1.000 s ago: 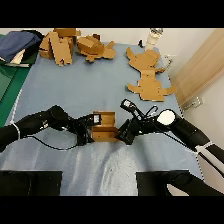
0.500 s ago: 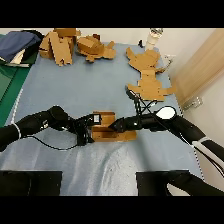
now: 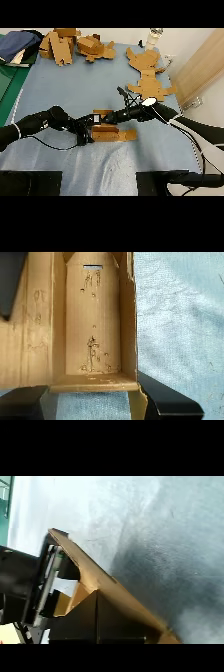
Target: Fold the box.
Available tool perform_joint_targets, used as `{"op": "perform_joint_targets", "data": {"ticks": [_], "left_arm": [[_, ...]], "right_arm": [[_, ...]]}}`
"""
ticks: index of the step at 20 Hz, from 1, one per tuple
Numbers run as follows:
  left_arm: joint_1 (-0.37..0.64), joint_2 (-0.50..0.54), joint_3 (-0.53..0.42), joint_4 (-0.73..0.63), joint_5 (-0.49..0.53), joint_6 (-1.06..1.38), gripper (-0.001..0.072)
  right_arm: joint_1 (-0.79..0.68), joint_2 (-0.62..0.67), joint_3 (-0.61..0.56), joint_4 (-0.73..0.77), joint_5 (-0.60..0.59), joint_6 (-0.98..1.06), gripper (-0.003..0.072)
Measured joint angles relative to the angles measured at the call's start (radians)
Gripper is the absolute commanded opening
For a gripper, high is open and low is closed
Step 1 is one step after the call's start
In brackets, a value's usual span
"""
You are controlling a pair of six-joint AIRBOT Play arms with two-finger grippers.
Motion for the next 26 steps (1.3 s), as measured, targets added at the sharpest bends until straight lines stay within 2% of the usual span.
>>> {"op": "perform_joint_targets", "data": {"ticks": [8, 16, 19, 20, 21, 22, 24, 25, 26], "left_arm": [[0.000, 0.000, 0.000, 0.000, 0.000, 0.000, 0.0414], [0.000, 0.000, 0.000, 0.000, 0.000, 0.000, 0.0413], [0.000, 0.000, 0.000, 0.000, 0.000, 0.000, 0.0414], [0.000, 0.000, 0.000, 0.000, 0.000, 0.000, 0.0413], [0.000, 0.000, 0.000, 0.000, 0.000, 0.000, 0.0413], [0.000, 0.000, 0.000, 0.000, 0.000, 0.000, 0.0414], [0.000, 0.000, 0.000, 0.000, 0.000, 0.000, 0.0413], [0.000, 0.000, 0.000, 0.000, 0.000, 0.000, 0.0413], [0.000, 0.000, 0.000, 0.000, 0.000, 0.001, 0.0413]], "right_arm": [[-0.001, -0.097, 0.015, -0.081, -0.059, -0.002, 0.0007], [-0.004, -0.100, 0.038, -0.117, -0.072, -0.021, 0.0007], [-0.024, -0.050, 0.068, -0.222, -0.021, -0.025, 0.0008], [-0.034, -0.021, 0.076, -0.276, 0.005, -0.024, 0.0067], [-0.043, 0.016, 0.080, -0.348, 0.032, -0.020, 0.0188], [-0.050, 0.055, 0.082, -0.428, 0.060, -0.020, 0.0206], [-0.056, 0.127, 0.075, -0.564, 0.115, -0.038, 0.0311], [-0.060, 0.156, 0.066, -0.610, 0.141, -0.056, 0.0326], [-0.061, 0.182, 0.053, -0.645, 0.163, -0.076, 0.0395]]}}
